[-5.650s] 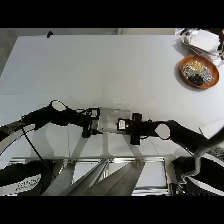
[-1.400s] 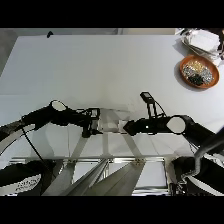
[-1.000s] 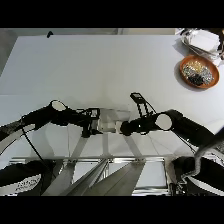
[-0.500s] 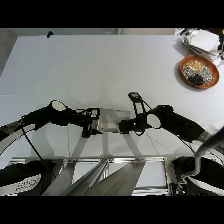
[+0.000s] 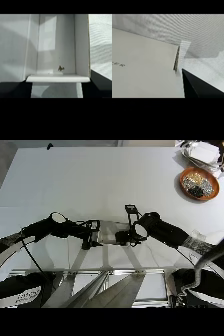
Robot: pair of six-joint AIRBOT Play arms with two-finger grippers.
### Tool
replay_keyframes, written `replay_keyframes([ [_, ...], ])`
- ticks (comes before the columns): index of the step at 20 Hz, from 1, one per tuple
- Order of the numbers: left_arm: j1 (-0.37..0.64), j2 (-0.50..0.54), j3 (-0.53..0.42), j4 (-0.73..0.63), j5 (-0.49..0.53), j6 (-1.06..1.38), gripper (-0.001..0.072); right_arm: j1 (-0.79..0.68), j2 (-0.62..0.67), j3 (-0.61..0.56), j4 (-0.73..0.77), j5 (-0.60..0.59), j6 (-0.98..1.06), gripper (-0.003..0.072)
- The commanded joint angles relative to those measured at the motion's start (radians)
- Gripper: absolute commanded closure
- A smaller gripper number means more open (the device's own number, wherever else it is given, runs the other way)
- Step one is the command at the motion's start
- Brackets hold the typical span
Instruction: Fold the box and place the chain.
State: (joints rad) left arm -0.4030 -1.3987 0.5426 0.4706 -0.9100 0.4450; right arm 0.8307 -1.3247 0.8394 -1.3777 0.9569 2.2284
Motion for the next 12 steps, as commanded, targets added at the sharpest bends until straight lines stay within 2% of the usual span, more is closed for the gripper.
replay_keyframes([
  [1,0.0,0.001,0.0,0.0,0.0,0.0,0.0437,0.031,-0.029,0.008,-0.032,0.01,0.074,0.0227],
  [5,0.0,0.001,0.0,0.0,0.0,0.0,0.0437,0.041,-0.046,0.008,-0.046,0.009,0.089,0.0251],
  [6,0.0,0.001,0.0,0.0,0.0,0.0,0.0437,0.041,-0.046,0.008,-0.052,0.008,0.102,0.0343],
  [7,0.0,0.001,0.0,0.0,0.0,0.0,0.0437,0.041,-0.046,0.008,-0.053,0.008,0.101,0.0468],
  [8,0.0,0.001,0.0,0.0,0.0,0.0,0.0437,0.041,-0.046,0.008,-0.052,0.008,0.101,0.0526],
  [9,0.0,0.001,0.0,0.0,0.0,0.0,0.0437,0.041,-0.046,0.008,-0.052,0.008,0.101,0.0542],
  [10,0.0,0.001,0.0,0.0,0.0,0.0,0.0437,0.041,-0.046,0.008,-0.051,0.008,0.101,0.0648],
  [12,0.0,0.001,0.0,0.0,0.0,0.0,0.0437,0.044,-0.046,0.008,-0.052,0.008,0.1,0.0675],
])
